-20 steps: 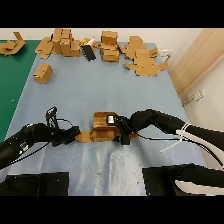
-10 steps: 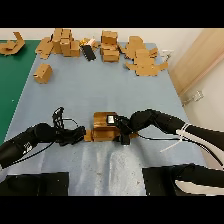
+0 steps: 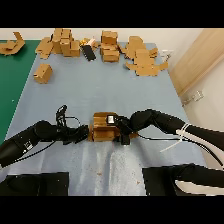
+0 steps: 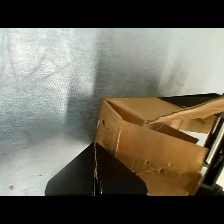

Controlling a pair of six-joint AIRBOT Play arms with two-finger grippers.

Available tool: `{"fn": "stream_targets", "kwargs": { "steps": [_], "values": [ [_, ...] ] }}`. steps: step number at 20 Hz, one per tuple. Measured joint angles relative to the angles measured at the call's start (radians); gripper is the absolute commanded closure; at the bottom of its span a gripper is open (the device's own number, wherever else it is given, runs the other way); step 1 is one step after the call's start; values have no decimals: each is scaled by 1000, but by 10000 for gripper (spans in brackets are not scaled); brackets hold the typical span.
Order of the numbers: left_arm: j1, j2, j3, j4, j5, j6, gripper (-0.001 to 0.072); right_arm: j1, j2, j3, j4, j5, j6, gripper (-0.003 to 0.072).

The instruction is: Fold the box.

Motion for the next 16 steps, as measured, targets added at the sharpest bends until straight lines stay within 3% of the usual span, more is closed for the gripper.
{"fn": "stream_targets", "kwargs": {
  "steps": [7, 13, 15, 16],
  "values": [
    [-178, -5, 133, 391, -31, -420, 697, 0, 0, 0, 0, 0, 0, 176],
    [-228, -13, 161, 509, -64, -565, 693, 0, 0, 0, 0, -1, 0, 176],
    [-232, -14, 163, 520, -68, -579, 299, 0, 0, 0, 0, -2, 0, 176],
    [-233, -14, 164, 524, -71, -585, 310, 0, 0, 0, 0, -2, 0, 175]
  ]
}}
